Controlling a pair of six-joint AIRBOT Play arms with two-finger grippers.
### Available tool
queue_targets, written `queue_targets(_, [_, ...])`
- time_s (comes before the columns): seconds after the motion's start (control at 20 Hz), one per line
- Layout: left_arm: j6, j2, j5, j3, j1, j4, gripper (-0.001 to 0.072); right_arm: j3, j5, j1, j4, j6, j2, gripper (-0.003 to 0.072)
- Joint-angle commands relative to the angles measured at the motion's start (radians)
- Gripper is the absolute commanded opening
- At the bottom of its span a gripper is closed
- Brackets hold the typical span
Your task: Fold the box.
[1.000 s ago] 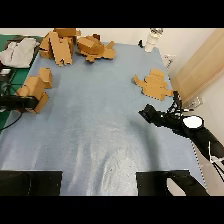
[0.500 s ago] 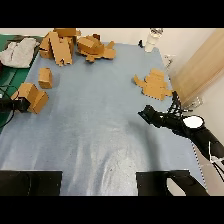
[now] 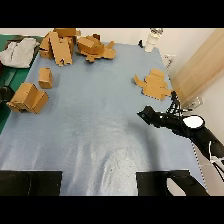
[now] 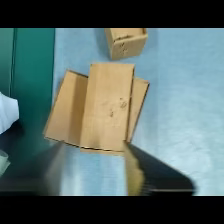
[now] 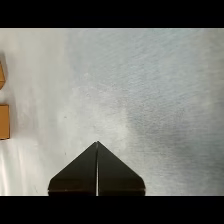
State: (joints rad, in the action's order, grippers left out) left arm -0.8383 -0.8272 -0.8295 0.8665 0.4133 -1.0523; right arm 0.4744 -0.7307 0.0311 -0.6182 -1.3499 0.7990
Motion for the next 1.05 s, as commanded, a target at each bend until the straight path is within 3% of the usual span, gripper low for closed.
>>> queue_targets(0.0, [-0.03,0.05,-0.152,0.032,-0.09,0.126,0.0012,0.044,-0.038,-0.013,-0.026,0.042,0.014,0.0002])
queue_targets(0.1, [-0.084,0.037,-0.22,0.024,-0.237,0.185,0.001,0.104,-0.046,-0.051,-0.069,0.041,0.043,0.0003])
queue_targets(0.2, [-0.203,-0.001,-0.192,0.005,-0.435,0.179,0.001,0.169,-0.036,-0.113,-0.091,0.042,0.094,0.0002])
queue_targets(0.35, [-0.304,-0.102,-0.062,-0.003,-0.707,0.18,0.0011,0.251,-0.028,-0.203,-0.089,0.042,0.182,0.0002])
queue_targets(0.5, [-0.375,-0.213,0.093,-0.003,-0.893,0.185,0.0011,0.286,-0.015,-0.275,-0.077,0.042,0.236,0.0002])
queue_targets(0.7, [-0.386,-0.306,0.116,-0.002,-0.943,0.227,0.0012,0.286,-0.039,-0.289,-0.067,0.012,0.24,0.0002])
queue_targets(1.0, [-0.386,-0.32,0.116,-0.002,-0.943,0.226,0.0012,0.286,-0.039,-0.289,-0.067,0.012,0.24,0.0002])
